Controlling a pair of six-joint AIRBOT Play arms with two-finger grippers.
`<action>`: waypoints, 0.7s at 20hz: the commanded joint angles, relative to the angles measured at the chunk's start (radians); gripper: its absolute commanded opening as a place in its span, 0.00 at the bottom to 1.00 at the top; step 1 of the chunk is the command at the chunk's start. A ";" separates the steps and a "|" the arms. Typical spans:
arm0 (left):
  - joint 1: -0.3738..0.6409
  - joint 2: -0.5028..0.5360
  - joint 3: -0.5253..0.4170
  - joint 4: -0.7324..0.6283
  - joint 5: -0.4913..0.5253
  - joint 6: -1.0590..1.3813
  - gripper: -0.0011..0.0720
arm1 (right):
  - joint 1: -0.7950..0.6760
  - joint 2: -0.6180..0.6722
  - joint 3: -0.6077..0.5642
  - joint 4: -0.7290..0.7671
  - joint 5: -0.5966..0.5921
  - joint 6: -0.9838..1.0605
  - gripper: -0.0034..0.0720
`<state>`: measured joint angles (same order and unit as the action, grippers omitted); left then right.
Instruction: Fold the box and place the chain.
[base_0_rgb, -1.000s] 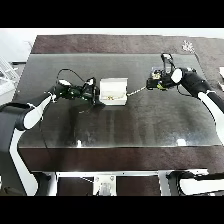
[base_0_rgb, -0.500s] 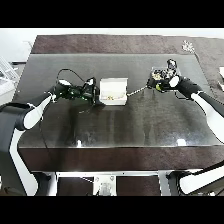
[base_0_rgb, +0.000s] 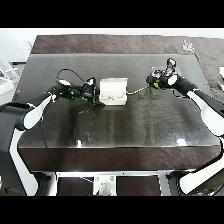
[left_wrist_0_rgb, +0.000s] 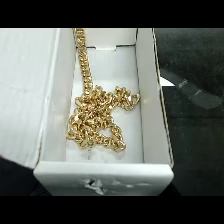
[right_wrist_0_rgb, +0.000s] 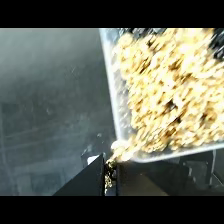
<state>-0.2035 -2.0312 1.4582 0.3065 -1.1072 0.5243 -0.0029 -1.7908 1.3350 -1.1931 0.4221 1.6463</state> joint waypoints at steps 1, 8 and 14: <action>0.001 0.000 0.000 0.000 0.000 0.000 0.74 | 0.000 0.027 0.012 0.007 0.025 -0.009 0.07; 0.001 0.000 0.000 0.000 0.002 0.000 0.74 | 0.113 0.327 0.012 -0.020 0.138 -0.102 0.06; 0.001 0.000 0.000 0.000 0.008 0.000 0.74 | 0.285 0.621 0.012 -0.109 0.176 -0.103 0.06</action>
